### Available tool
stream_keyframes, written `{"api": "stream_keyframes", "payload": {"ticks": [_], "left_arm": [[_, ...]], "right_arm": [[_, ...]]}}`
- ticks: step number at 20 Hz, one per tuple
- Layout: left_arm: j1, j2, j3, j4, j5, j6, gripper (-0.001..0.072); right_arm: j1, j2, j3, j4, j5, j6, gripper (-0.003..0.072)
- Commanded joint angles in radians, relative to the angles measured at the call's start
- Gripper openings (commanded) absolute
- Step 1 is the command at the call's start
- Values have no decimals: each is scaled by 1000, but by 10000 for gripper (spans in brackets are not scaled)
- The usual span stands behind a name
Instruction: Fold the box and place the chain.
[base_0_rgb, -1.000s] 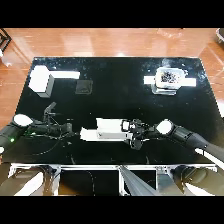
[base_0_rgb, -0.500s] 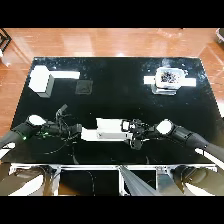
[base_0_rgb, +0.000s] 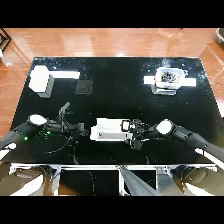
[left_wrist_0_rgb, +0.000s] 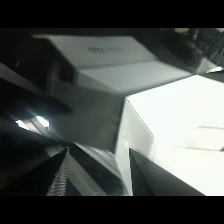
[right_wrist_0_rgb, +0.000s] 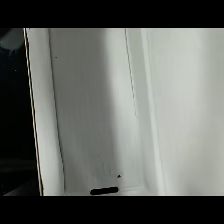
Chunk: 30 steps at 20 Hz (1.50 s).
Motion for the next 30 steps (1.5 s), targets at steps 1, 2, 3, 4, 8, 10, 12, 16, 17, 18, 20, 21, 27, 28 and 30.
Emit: {"api": "stream_keyframes", "payload": {"ticks": [1, 2, 3, 4, 8, 10, 12, 16, 17, 18, 20, 21, 27, 28, 30], "left_arm": [[-2, 17, 11, -17, -53, 4, 502], [-2, 17, 12, -27, -68, 5, 502], [-2, 17, 12, -40, -83, 5, 502], [-2, 17, 12, -54, -95, 6, 502], [-2, 17, 12, -131, -137, 47, 502], [-2, 17, 12, -140, -144, 51, 502], [-2, 17, 12, -140, -151, 51, 502], [-11, 19, 14, -139, -158, 56, 502], [-25, 28, 14, -139, -144, 56, 501], [-42, 41, 14, -139, -124, 55, 502], [-95, 82, 14, -129, -58, 16, 502], [-124, 102, 14, -109, -16, -19, 502], [-311, 178, 25, 94, 211, -315, 502], [-335, 179, 35, 132, 224, -359, 502], [-382, 179, 62, 213, 240, -437, 502]], "right_arm": [[0, -1, 0, 0, -1, 1, 295], [0, -1, 0, 0, -1, 1, 295], [0, -1, 0, 0, -1, 1, 296], [0, -1, 0, 0, -2, 1, 296], [0, -1, 0, 0, -2, 2, 296], [0, -1, 0, 0, -2, 2, 295], [0, -1, 0, 0, -2, 2, 296], [0, -1, 0, 0, -2, 2, 295], [0, -1, 0, 0, -2, 2, 296], [0, -1, 0, 0, -2, 3, 295], [0, -1, 0, 0, -3, 3, 295], [0, -1, 0, 0, -3, 3, 296], [0, -1, 0, 0, -3, 3, 296], [0, -1, 0, 0, -3, 3, 295], [0, -1, 0, 0, -3, 3, 296]]}}
